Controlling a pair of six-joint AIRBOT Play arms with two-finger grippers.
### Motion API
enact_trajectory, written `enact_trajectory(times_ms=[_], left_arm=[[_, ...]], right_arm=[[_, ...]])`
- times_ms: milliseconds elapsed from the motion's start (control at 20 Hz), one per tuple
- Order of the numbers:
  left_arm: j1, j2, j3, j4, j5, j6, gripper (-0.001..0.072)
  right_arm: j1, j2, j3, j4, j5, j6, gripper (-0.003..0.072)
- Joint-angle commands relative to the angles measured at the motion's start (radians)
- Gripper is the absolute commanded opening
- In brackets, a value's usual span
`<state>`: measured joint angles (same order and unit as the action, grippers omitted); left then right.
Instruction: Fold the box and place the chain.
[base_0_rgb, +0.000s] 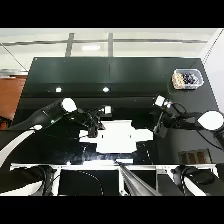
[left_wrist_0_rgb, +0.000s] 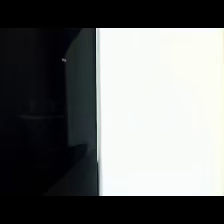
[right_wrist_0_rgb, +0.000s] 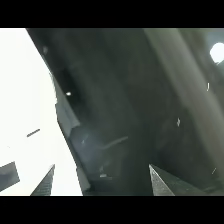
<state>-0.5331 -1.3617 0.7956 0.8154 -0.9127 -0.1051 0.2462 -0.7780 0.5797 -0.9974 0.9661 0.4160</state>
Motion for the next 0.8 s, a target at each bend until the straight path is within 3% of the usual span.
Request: enact_trajectory(times_ms=[0, 350, 750], left_arm=[[-0.007, -0.045, 0.011, 0.019, 0.051, 0.035, 0.0031], [0.000, -0.123, 0.109, 0.075, -0.086, 0.026, 0.0031], [0.000, -0.128, 0.111, 0.090, -0.100, 0.024, 0.0031]], right_arm=[[0.054, -0.033, -0.018, -0.005, -0.092, -0.122, 0.0706], [0.154, -0.147, -0.029, -0.012, -0.037, -0.249, 0.0706], [0.166, -0.156, -0.114, 0.026, 0.066, -0.249, 0.0706]])
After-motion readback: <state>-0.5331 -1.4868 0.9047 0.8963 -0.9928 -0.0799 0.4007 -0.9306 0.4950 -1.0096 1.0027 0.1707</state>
